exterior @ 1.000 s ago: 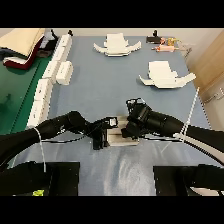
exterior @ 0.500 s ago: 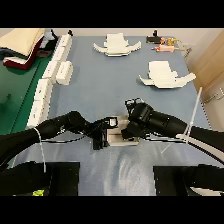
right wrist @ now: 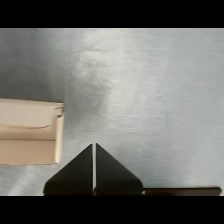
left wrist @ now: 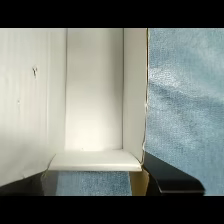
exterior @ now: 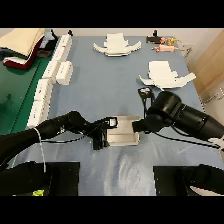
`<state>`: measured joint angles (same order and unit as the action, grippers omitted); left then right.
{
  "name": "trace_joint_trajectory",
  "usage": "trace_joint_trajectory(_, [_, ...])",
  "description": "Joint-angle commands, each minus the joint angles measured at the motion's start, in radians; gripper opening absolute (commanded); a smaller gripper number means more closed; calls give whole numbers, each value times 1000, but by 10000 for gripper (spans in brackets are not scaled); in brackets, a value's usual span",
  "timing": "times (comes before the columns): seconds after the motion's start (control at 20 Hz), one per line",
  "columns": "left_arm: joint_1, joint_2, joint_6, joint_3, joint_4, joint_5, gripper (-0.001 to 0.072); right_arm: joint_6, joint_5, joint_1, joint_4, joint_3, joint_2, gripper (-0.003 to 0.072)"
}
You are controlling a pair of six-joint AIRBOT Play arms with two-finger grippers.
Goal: Fold the box.
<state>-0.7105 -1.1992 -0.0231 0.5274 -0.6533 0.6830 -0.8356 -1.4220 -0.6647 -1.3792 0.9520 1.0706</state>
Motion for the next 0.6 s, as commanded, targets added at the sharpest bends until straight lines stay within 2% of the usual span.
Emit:
trace_joint_trajectory(0.0, [0, 0, 0, 0, 0, 0, 452, -146, 14, 172, -24, 0, -15, 4])
trace_joint_trajectory(0.1, [0, 0, 0, 0, 0, 0, 453, -315, 82, 330, -179, -4, 37, 3])
trace_joint_trajectory(0.2, [0, 0, 0, 0, 0, 0, 452, -512, 156, 485, -426, -4, 113, 4])
trace_joint_trajectory(0.3, [0, 0, 0, 0, 0, 0, 453, -700, 178, 612, -714, -3, 199, 4])
trace_joint_trajectory(0.4, [0, 0, 0, 0, 0, 0, 453, -839, 168, 676, -918, -3, 274, 4])
trace_joint_trajectory(0.55, [0, 0, 0, 0, 0, 0, 453, -967, 129, 681, -1066, 7, 350, 4])
